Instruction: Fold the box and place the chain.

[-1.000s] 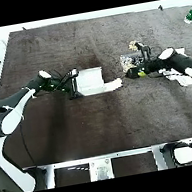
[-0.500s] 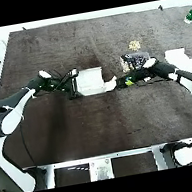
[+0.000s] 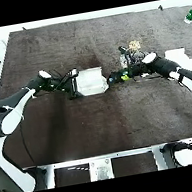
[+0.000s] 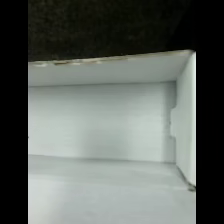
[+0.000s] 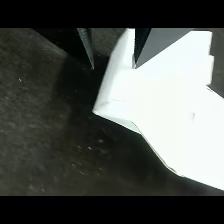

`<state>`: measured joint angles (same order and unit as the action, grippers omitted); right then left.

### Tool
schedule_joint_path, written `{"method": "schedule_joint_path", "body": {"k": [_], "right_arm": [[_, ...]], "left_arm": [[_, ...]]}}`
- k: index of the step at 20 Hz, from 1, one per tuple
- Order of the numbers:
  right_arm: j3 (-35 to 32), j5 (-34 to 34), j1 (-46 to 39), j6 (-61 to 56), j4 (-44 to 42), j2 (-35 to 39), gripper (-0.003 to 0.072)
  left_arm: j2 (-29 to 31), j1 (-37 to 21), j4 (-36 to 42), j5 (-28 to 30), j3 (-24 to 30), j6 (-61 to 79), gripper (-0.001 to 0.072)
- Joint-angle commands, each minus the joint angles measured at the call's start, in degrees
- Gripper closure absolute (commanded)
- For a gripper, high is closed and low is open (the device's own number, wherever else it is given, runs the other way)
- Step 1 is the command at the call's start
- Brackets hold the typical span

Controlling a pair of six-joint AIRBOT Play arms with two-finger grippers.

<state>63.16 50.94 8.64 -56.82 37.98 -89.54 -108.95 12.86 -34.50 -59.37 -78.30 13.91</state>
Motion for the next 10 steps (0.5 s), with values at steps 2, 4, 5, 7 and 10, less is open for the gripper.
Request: {"method": "schedule_joint_path", "body": {"k": [2,4,5,7,10], "right_arm": [[0.33,0.02,1.90,-0.17,-1.95,-0.04,0.0286],[0.33,-0.20,2.86,-0.20,-1.95,-0.35,0.0273],[0.33,-0.17,3.08,-0.22,-1.97,-0.42,0.0258],[0.35,-0.17,3.23,-0.22,-1.97,-0.39,0.0250],[0.87,-0.37,4.24,-0.22,-1.95,-0.42,0.0248]], "left_arm": [[0.00,0.00,0.00,0.02,-0.02,0.02,0.0172],[0.00,0.00,-0.02,0.02,-0.02,0.02,0.0172],[0.00,0.00,0.00,0.02,-0.02,0.02,0.0172],[0.00,0.00,0.00,0.00,-0.02,0.02,0.0172],[0.00,0.00,-0.02,0.00,-0.02,0.02,0.0172]]}}
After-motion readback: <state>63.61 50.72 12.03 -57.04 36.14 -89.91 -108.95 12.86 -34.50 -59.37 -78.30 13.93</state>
